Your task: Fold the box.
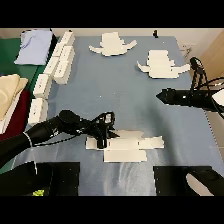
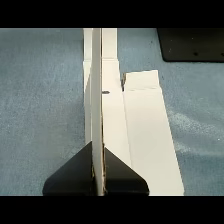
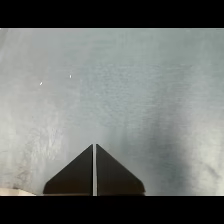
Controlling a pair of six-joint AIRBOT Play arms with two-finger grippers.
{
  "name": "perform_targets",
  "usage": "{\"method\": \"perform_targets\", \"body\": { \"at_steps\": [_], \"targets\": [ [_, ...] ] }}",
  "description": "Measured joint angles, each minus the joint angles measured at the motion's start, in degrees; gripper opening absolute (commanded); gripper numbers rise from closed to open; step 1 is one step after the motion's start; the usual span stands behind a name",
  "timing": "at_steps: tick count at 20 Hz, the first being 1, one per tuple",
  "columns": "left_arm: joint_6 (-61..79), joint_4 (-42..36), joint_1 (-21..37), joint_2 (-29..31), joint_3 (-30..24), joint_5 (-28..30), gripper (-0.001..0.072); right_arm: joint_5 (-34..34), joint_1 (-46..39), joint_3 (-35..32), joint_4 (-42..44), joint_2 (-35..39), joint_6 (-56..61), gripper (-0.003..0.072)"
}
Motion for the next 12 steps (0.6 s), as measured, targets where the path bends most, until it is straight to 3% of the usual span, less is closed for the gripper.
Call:
{"method": "perform_targets", "body": {
  "at_steps": [4, 7, 9, 12],
  "targets": [
    [0.0, 0.15, 0.0, 0.0, 0.0, -0.26, 0.0015, 6.45, 0.0, 0.02, -0.74, 0.0, 3.78, 0.0004],
    [0.0, 0.22, 0.0, 0.0, 0.0, -0.39, 0.0015, 17.46, 0.68, -0.04, -4.46, 0.11, 12.66, 0.0004],
    [0.0, 0.24, 0.0, 0.0, 0.0, -0.42, 0.0015, 24.87, 3.41, -0.31, -7.34, 0.92, 17.31, 0.0004],
    [0.0, 0.24, 0.0, -0.02, 0.0, -0.44, 0.0015, 30.84, 11.63, -1.84, -9.99, 3.67, 20.61, 0.0004]
  ]
}}
